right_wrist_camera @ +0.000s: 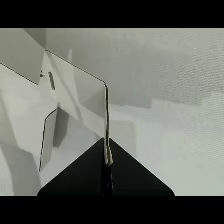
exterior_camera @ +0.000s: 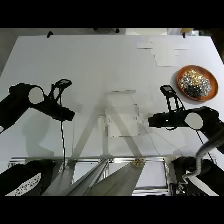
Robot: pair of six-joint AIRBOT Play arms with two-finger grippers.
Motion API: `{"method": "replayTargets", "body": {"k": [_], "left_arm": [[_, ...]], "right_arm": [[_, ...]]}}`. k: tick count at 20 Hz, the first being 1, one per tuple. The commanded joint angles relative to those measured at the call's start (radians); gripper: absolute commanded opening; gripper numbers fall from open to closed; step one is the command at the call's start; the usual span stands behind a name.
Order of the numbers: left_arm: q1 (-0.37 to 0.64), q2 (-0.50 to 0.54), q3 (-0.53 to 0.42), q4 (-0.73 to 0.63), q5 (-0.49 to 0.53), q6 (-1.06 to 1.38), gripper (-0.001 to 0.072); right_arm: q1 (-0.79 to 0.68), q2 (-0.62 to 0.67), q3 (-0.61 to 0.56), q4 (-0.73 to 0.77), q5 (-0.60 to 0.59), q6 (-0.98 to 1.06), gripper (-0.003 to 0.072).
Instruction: Fold the box and place the chain.
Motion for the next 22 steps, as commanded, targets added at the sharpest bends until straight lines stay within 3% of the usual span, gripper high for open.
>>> {"method": "replayTargets", "body": {"k": [1,3,4,6,7,11,17,22], "left_arm": [[-0.001,-0.029,0.000,-0.237,0.154,0.272,0.0187],[-0.001,-0.074,0.018,-0.509,0.163,0.549,0.0299],[-0.001,-0.100,0.039,-0.615,0.152,0.649,0.0315],[-0.001,-0.160,0.096,-0.759,0.145,0.764,0.0523],[-0.001,-0.195,0.130,-0.784,0.131,0.796,0.0572],[-0.001,-0.337,0.239,-0.810,0.019,0.901,0.0578],[-0.012,-0.509,0.257,-0.958,-0.026,1.030,0.0579],[-0.070,-0.565,0.260,-0.995,0.036,1.113,0.0576]], "right_arm": [[0.003,0.001,0.000,0.001,-0.009,0.001,0.0016],[0.003,0.001,0.000,0.002,-0.008,0.001,0.0016],[0.003,0.001,0.000,0.005,-0.008,0.001,0.0016],[0.003,0.001,0.000,0.004,-0.008,0.001,0.0016],[0.003,0.001,0.000,0.004,-0.008,0.001,0.0016],[0.003,0.001,0.000,0.004,-0.008,0.000,0.0016],[0.003,0.001,0.000,0.005,-0.007,0.000,0.0016],[0.003,0.001,0.000,0.017,-0.004,0.001,0.0016]]}}
